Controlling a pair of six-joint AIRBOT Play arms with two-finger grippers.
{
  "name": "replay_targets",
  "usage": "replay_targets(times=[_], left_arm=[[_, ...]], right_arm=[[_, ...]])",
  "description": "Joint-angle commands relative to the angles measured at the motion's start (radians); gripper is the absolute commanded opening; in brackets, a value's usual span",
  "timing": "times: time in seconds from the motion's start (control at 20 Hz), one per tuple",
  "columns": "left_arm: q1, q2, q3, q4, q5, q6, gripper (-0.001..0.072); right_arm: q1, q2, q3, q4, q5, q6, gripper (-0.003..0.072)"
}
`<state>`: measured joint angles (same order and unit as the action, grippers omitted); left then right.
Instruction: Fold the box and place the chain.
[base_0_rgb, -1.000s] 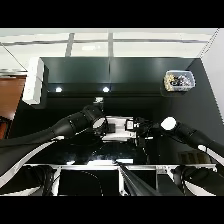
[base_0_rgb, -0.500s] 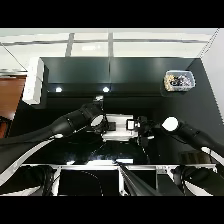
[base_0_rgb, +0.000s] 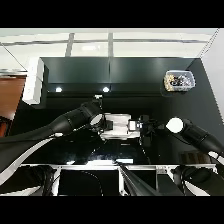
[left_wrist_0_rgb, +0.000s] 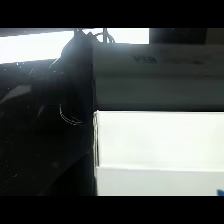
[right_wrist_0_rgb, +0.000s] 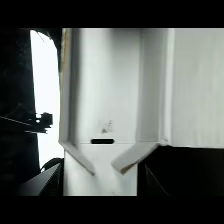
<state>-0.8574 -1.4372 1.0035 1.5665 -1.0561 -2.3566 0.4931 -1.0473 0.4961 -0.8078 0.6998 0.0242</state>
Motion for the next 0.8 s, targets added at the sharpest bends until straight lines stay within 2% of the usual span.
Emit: replay_targets(times=[0.0,0.25,0.3,0.35,0.4,0.45,0.5,0.75], left_arm=[[-0.003,-0.011,0.000,-0.003,0.000,0.021,0.0023],[-0.003,-0.011,0.000,-0.004,0.000,0.021,0.0023],[-0.003,-0.011,0.000,-0.004,0.000,0.021,0.0023],[-0.003,-0.011,0.000,-0.004,-0.002,0.021,0.0023],[-0.003,-0.011,0.000,-0.004,0.000,0.021,0.0023],[-0.003,-0.011,0.000,-0.003,0.000,0.021,0.0023],[-0.003,-0.011,0.000,-0.003,0.000,0.021,0.0023],[-0.003,-0.011,0.000,-0.004,0.000,0.020,0.0023]], right_arm=[[0.001,-0.022,0.001,-0.004,-0.035,-0.006,0.0621],[0.001,-0.047,0.001,0.109,-0.033,-0.096,0.0617],[0.001,-0.047,0.001,0.111,-0.023,-0.096,0.0483],[0.001,-0.047,0.001,0.112,-0.017,-0.096,0.0422],[0.001,-0.047,0.001,0.117,-0.015,-0.096,0.0329],[0.001,-0.047,0.001,0.130,-0.012,-0.095,0.0153],[0.002,-0.047,0.001,0.146,-0.011,-0.095,0.0127],[0.002,-0.074,0.001,0.278,-0.015,-0.096,0.0128]])
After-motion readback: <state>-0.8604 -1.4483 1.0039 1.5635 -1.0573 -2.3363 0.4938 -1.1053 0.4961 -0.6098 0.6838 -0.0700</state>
